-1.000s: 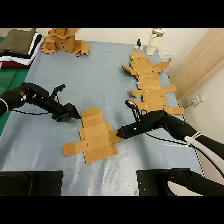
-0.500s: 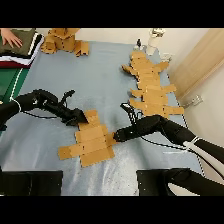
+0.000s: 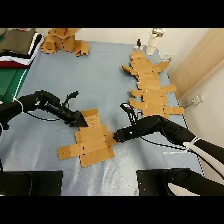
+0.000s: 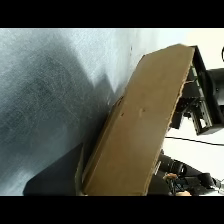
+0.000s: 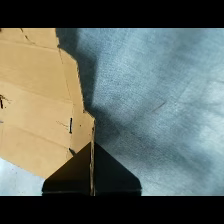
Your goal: Fold the box.
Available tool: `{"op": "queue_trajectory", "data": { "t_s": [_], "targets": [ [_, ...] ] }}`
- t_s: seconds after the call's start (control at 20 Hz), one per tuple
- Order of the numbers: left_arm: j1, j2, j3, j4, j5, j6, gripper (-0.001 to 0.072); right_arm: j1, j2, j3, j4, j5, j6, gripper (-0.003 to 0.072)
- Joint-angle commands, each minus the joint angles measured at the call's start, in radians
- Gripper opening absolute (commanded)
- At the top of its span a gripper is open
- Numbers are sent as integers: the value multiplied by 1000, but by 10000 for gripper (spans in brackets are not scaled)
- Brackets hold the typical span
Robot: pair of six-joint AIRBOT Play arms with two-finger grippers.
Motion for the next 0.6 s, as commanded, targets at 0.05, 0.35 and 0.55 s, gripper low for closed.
{"op": "queue_trajectory", "data": {
  "t_s": [0.05,0.35,0.55],
  "targets": [
    [0,-5,-1,-14,9,34,217,1,1,0,-2,5,1,-2],
    [0,-5,-1,-21,2,116,14,1,1,0,-3,5,1,7],
    [-16,9,0,-29,7,162,14,-30,2,32,-135,-5,67,452]
  ]
}}
